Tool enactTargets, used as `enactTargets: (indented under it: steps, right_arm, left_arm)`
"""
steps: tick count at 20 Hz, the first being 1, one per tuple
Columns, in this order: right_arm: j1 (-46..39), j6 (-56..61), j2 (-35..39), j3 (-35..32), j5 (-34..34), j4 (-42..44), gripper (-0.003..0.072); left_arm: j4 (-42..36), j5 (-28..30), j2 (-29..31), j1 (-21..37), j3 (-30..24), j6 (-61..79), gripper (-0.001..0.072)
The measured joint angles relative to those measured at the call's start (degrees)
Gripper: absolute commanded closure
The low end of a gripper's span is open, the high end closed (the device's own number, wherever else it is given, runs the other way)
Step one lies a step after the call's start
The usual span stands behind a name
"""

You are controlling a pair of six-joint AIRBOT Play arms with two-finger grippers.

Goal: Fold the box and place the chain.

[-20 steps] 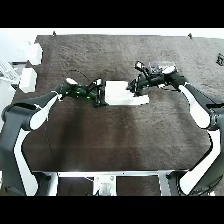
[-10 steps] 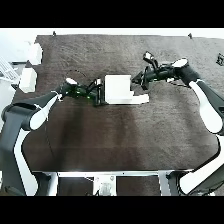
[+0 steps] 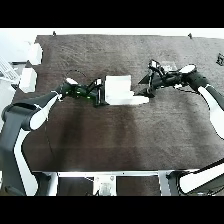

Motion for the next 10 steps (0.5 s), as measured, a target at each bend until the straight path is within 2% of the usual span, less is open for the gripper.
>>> enactTargets:
  steps: [4,10]
  right_arm:
    - [0.2,-6.4,-1.3,-1.0,-1.0,-0.5,-0.0034]
    - [1.5,-9.5,-2.4,-1.3,-1.4,-0.7,-0.0034]
  left_arm:
    - [0.0,0.0,0.0,0.0,0.0,0.0,0.0182]
    - [0.0,0.0,0.0,0.0,0.0,0.0,0.0182]
